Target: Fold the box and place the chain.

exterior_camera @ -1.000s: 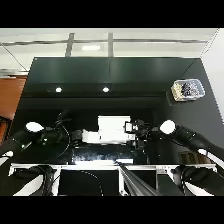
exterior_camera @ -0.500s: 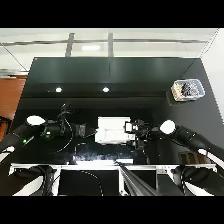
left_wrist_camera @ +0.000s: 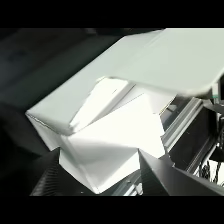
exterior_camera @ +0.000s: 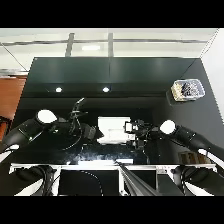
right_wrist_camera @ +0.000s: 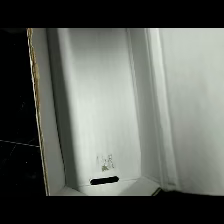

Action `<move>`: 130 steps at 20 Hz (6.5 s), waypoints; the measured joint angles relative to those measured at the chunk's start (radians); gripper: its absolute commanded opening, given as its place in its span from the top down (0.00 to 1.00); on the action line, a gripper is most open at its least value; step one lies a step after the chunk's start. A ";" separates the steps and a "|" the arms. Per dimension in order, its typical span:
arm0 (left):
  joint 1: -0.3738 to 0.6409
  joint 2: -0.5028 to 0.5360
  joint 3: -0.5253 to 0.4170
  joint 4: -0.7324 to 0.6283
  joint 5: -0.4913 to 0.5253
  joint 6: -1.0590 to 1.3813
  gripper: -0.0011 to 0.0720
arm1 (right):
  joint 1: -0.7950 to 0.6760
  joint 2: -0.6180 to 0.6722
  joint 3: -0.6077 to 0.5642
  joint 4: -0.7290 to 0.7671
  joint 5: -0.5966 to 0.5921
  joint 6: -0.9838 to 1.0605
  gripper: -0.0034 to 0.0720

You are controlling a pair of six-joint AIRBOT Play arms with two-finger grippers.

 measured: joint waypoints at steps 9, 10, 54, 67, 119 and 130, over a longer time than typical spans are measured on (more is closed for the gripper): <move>-0.157 -0.009 0.095 0.337 0.092 -0.500 0.32 | 0.000 0.000 0.000 0.000 0.000 0.000 0.55; -0.167 -0.017 0.100 0.370 0.093 -0.538 0.32 | 0.000 0.000 0.000 0.000 0.000 0.000 0.55; -0.431 -0.321 0.398 0.848 -0.092 -1.188 0.48 | 0.000 0.000 0.000 0.000 -0.001 0.000 0.55; -0.430 -0.321 0.398 0.840 -0.075 -1.172 0.95 | 0.000 0.002 0.000 -0.004 0.005 0.019 0.05; -0.430 -0.321 0.398 0.879 -0.082 -1.160 0.95 | -0.530 0.238 -0.162 -0.218 0.295 1.432 0.94; -0.430 -0.321 0.398 0.878 -0.083 -1.160 0.95 | -0.409 0.148 -0.093 0.180 0.441 1.130 0.17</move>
